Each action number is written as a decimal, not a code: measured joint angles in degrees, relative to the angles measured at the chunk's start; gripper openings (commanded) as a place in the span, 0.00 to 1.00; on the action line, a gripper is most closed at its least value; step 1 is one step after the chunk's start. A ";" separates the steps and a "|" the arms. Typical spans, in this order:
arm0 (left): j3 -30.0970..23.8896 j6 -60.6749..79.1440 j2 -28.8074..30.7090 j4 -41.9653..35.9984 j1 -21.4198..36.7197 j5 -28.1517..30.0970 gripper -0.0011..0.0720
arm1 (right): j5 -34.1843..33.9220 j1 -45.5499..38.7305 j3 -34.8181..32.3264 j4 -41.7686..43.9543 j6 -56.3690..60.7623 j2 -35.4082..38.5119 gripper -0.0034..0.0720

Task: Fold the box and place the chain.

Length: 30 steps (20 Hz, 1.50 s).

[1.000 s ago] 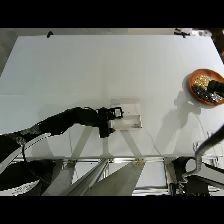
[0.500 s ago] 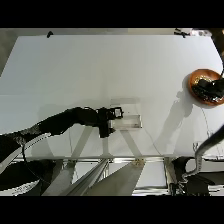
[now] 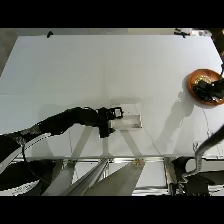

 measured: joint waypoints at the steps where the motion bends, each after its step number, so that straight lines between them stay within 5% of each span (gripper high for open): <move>1: 0.00 -0.02 0.00 0.00 0.00 0.00 0.03 | 0.22 0.00 0.00 0.00 -0.04 0.07 0.06; 9: 0.00 0.00 0.02 0.00 0.00 0.00 0.03 | 1.18 0.00 -0.04 0.09 -2.67 9.49 0.06; 30: 0.00 0.00 0.00 0.00 0.00 0.00 0.03 | 18.34 0.07 -0.04 19.17 -14.01 63.04 0.06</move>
